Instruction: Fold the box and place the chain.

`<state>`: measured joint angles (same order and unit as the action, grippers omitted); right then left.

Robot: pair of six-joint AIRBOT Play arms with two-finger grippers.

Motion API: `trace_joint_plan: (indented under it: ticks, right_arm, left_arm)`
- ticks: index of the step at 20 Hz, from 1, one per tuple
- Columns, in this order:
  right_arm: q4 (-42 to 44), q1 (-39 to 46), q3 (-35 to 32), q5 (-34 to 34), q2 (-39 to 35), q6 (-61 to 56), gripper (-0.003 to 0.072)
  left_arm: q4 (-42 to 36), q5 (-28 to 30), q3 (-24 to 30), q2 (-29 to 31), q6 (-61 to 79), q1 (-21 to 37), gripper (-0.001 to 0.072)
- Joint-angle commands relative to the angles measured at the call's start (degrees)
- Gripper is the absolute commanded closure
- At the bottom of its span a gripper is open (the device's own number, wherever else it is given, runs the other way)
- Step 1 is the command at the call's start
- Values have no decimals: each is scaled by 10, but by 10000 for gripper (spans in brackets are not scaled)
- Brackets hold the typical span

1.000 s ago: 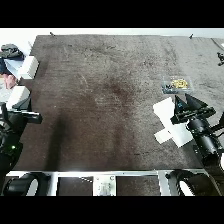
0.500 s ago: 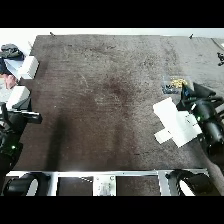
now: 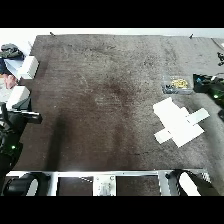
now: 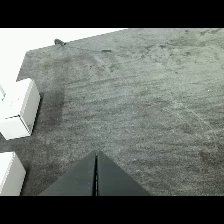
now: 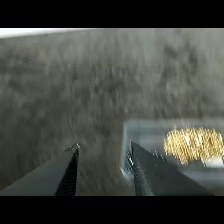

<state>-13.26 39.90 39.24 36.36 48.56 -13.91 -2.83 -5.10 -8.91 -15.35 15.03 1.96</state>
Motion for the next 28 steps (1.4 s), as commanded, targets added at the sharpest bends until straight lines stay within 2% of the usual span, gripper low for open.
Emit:
trace_joint_plan:
  ticks: [1,5,8,10,13,19,22,25,28]
  right_arm:
    - [-159,144,77,191,85,-91,299]
    - [-365,184,179,252,178,-101,298]
    - [-447,184,259,290,261,-104,298]
    - [-482,184,328,339,329,-111,299]
    - [-498,184,426,420,433,-119,299]
    - [-577,169,554,482,552,-129,300]
    - [-556,169,580,506,586,-128,300]
    - [-518,169,582,548,619,-127,300]
    - [-515,169,582,593,641,-137,303]
  left_arm:
    - [0,0,0,0,0,0,696]
    - [0,0,0,0,0,0,697]
    - [0,0,0,0,0,0,696]
    - [0,0,0,0,0,0,697]
    - [0,0,0,0,0,0,697]
    - [0,0,0,0,0,0,697]
    - [0,1,0,0,0,0,697]
    - [0,0,0,0,0,0,697]
    - [0,0,0,0,0,0,696]
